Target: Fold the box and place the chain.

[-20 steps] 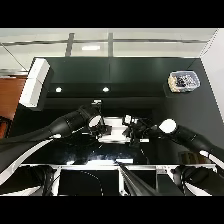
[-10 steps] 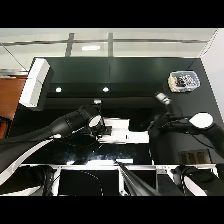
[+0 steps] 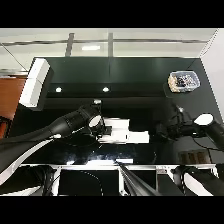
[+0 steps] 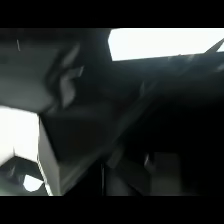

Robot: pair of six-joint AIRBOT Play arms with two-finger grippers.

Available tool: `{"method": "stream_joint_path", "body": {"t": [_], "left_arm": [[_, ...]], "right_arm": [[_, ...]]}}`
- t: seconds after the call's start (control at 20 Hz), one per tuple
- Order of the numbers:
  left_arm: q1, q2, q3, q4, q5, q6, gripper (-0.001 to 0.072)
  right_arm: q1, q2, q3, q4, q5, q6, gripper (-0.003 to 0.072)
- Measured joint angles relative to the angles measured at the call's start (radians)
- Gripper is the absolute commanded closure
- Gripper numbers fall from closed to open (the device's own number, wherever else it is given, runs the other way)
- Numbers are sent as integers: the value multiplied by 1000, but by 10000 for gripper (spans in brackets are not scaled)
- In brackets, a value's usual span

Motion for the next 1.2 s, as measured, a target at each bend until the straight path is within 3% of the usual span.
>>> {"method": "stream_joint_path", "body": {"t": [0.4,0.45,0.5,0.55,1.0,1.2], "left_arm": [[0,0,0,0,0,0,680],[0,0,0,0,1,0,680],[0,0,0,0,1,0,680],[0,0,0,0,1,0,680],[0,0,0,0,0,0,680],[0,0,0,0,0,0,680]], "right_arm": [[220,-119,-3,261,-60,-105,655],[229,-123,1,292,-58,-136,410],[234,-125,8,314,-48,-167,91],[238,-126,17,332,-40,-195,46],[284,-129,119,394,-4,-303,47],[360,-129,139,387,-64,-255,48]]}}
